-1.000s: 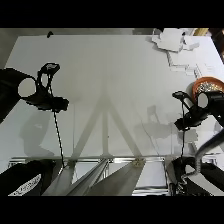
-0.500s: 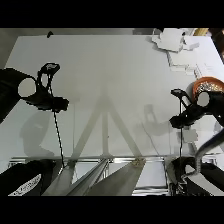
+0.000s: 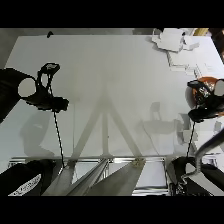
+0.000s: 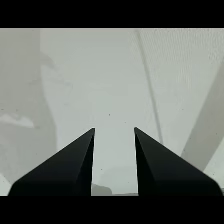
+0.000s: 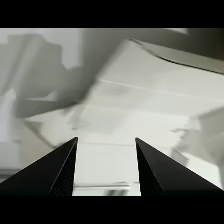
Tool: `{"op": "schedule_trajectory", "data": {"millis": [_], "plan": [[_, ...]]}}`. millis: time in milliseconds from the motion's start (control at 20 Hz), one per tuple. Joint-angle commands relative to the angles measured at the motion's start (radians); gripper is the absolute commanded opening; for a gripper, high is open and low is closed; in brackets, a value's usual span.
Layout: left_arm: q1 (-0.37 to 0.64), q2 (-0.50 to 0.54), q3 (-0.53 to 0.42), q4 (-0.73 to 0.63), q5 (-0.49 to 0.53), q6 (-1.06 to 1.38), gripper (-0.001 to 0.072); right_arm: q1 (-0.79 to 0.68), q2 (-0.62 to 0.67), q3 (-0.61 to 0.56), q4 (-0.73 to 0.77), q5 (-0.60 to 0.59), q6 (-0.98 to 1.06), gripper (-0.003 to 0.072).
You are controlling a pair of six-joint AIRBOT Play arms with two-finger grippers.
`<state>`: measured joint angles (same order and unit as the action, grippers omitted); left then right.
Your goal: Fold the box and place the chain.
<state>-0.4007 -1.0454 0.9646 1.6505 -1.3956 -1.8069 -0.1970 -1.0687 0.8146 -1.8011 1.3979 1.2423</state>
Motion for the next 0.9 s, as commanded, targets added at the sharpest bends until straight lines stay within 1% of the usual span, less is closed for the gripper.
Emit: {"op": "schedule_trajectory", "data": {"millis": [0,50,100,200,250,400,500,600,650,700,850], "plan": [[0.001,0.001,0.0,0.0,0.0,0.0,0.0273,-0.198,0.0,0.012,-0.115,-0.07,0.019,0.0402],[0.001,0.001,0.0,0.0,0.0,0.0,0.0273,-0.263,0.0,0.013,-0.117,-0.093,0.019,0.0407],[0.001,0.001,0.0,0.0,0.0,0.0,0.0273,-0.331,-0.003,0.012,-0.116,-0.116,0.018,0.0436],[0.001,0.001,0.0,0.0,0.0,0.0,0.0273,-0.436,-0.021,0.013,-0.117,-0.159,0.005,0.064],[0.001,0.001,0.0,0.0,0.0,0.0,0.0273,-0.473,-0.032,0.013,-0.119,-0.177,0.002,0.0653],[0.001,0.001,0.0,0.0,0.0,0.0,0.0273,-0.56,-0.064,0.013,-0.122,-0.239,-0.066,0.0647],[0.001,0.001,0.0,0.0,0.0,0.0,0.0273,-0.597,-0.089,0.013,-0.133,-0.291,-0.07,0.0632],[0.001,0.001,0.0,0.0,0.0,0.0,0.0273,-0.618,-0.128,0.013,-0.161,-0.302,-0.073,0.0629],[0.001,0.001,0.0,0.0,0.0,0.0,0.0273,-0.627,-0.148,0.013,-0.177,-0.303,-0.073,0.0624],[0.001,0.001,0.0,0.0,0.0,0.0,0.0273,-0.634,-0.169,0.013,-0.191,-0.303,-0.073,0.0561],[0.001,0.001,0.0,0.0,0.0,0.0,0.0273,-0.634,-0.214,0.013,-0.201,-0.306,-0.066,0.0319]]}}
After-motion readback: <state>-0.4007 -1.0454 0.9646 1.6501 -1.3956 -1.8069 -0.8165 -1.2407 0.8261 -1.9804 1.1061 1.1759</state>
